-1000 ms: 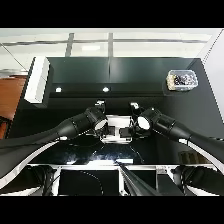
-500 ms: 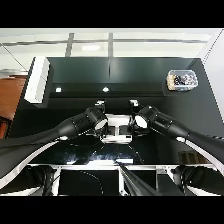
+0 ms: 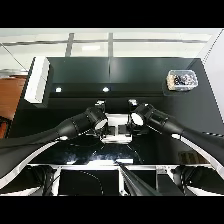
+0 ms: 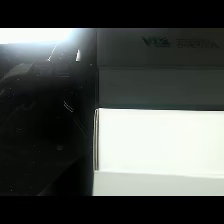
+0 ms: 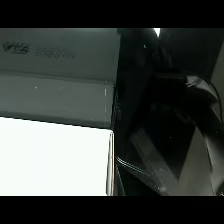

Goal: Fold the box and place the chain.

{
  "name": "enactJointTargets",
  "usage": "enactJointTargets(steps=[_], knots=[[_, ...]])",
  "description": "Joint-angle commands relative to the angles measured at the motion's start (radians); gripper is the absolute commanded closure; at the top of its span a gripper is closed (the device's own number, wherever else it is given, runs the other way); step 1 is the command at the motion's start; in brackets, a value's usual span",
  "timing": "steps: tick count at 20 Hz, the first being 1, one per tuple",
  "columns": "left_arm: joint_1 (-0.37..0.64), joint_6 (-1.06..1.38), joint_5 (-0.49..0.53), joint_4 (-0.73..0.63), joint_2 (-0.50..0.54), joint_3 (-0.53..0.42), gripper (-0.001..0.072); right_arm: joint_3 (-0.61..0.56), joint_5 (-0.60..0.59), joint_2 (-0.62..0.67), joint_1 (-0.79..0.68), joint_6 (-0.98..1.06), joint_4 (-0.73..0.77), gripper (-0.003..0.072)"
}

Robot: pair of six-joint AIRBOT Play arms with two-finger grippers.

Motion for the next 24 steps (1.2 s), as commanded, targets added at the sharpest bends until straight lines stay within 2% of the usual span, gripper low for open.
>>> enactJointTargets(steps=[1,5,6,7,9,13,15,16,17,19,20,21,24], knots=[[0.001,0.000,-0.001,0.000,0.000,0.000,0.0677,0.008,0.015,-0.021,0.016,0.016,0.001,0.0500],[0.001,0.000,-0.002,0.000,0.000,0.000,0.0676,0.008,0.008,-0.028,0.018,0.026,-0.001,0.0504],[0.001,0.000,-0.002,0.000,0.000,0.000,0.0677,0.008,0.008,-0.028,0.018,0.025,-0.001,0.0570],[0.001,0.000,-0.002,0.000,0.000,0.000,0.0677,0.008,0.008,-0.028,0.018,0.025,-0.001,0.0570],[0.001,0.000,-0.001,0.000,0.000,0.000,0.0677,0.008,0.008,-0.028,0.018,0.025,-0.001,0.0644],[0.001,0.001,-0.001,0.000,0.000,0.000,0.0677,0.008,0.005,-0.028,0.018,0.025,-0.001,0.0646],[0.001,0.001,-0.001,0.000,0.000,0.000,0.0677,0.008,0.004,-0.028,0.018,0.025,-0.001,0.0633],[0.001,0.000,-0.001,0.000,0.000,0.000,0.0677,0.008,0.004,-0.028,0.018,0.025,0.000,0.0493],[0.001,0.000,-0.001,0.000,0.000,0.000,0.0676,0.008,0.005,-0.028,0.018,0.025,0.000,0.0469],[0.001,0.000,-0.001,0.000,0.000,0.000,0.0677,0.009,0.005,-0.028,0.018,0.025,0.000,0.0471],[0.001,0.000,-0.001,0.000,0.000,0.000,0.0676,0.009,0.005,-0.027,0.018,0.024,-0.001,0.0578],[0.001,0.001,-0.001,0.000,0.000,0.000,0.0676,0.009,0.004,-0.028,0.018,0.024,-0.003,0.0625],[0.001,0.001,-0.001,0.000,0.000,0.000,0.0677,0.012,0.007,-0.027,0.018,0.024,-0.008,0.0628]])
